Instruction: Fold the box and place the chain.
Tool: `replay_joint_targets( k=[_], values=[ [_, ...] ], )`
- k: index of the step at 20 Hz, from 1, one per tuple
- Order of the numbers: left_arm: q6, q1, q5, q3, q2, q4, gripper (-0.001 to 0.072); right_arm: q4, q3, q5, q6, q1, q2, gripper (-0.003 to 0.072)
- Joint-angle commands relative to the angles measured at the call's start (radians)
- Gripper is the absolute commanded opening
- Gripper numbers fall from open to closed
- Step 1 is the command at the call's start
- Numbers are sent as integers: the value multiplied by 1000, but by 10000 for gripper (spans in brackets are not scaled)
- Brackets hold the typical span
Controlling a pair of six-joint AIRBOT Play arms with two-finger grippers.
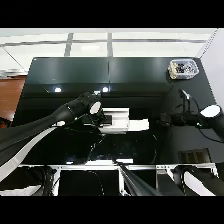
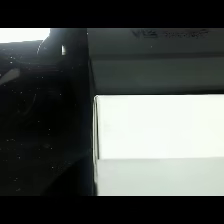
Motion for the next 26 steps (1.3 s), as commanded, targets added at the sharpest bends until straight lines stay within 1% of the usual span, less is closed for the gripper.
replay_joint_targets(
  k=[1,5,6,8,9,10,11,13,14,18,19,20,21,22,24,25,26],
  values=[
    [56,0,-13,1,0,1,28,176,-61,-2,17,32,-90,20],
    [71,0,-22,1,0,0,28,433,-60,-53,-111,184,-209,20],
    [71,0,-21,1,0,0,28,474,-58,-54,-132,206,-225,20],
    [71,0,-21,1,0,0,29,469,-40,-34,-134,224,-229,21],
    [71,0,-21,1,0,0,28,448,-20,4,-140,224,-229,120],
    [71,0,-21,1,0,0,28,422,3,38,-140,224,-229,432],
    [71,0,-21,1,0,0,28,406,27,82,-140,224,-229,570],
    [71,0,-19,1,0,0,28,414,63,139,-139,235,-229,569],
    [71,0,-18,1,0,0,28,414,79,142,-137,253,-229,561],
    [71,0,-18,1,0,-3,28,403,163,112,-78,375,-229,550],
    [71,0,-18,1,0,-3,28,372,191,103,-45,403,-229,549],
    [71,0,-18,1,0,-3,28,304,221,97,10,428,-229,445],
    [71,0,-18,1,0,-3,28,230,245,95,76,447,-229,412],
    [71,0,-18,1,0,-3,28,159,268,96,144,465,-229,412],
    [71,0,-18,1,0,-3,28,68,295,95,249,497,-229,409],
    [71,0,-18,1,0,-3,28,45,304,94,278,512,-229,361],
    [71,0,-18,1,0,-3,28,27,311,88,302,526,-229,360]
  ],
)
